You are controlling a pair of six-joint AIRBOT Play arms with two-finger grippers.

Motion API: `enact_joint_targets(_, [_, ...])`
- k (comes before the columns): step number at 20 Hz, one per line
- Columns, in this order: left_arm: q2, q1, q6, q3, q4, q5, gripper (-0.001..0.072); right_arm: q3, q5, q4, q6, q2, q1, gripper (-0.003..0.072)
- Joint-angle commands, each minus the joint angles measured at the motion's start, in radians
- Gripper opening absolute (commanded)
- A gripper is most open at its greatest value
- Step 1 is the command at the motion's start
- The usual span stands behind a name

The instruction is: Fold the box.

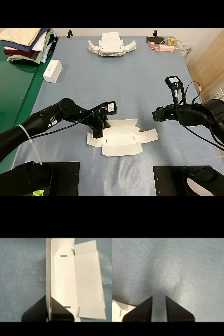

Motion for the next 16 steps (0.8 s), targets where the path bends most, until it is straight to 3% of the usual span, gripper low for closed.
enact_joint_targets(1, [0.017, -0.042, -0.003, -0.038, 0.035, 0.037, 0.0009, 0.001, 0.001, 0.02, 0.007, 0.0, 0.0, 0.0255])
enact_joint_targets(10, [0.018, -0.042, -0.038, -0.048, 0.034, -0.048, 0.0011, 0.001, 0.0, 0.045, 0.007, 0.0, 0.0, 0.0255])
enact_joint_targets(16, [0.165, -0.061, -0.032, -0.058, 0.036, 0.192, 0.0009, 0.001, 0.0, 0.048, 0.007, 0.0, 0.0, 0.0255])
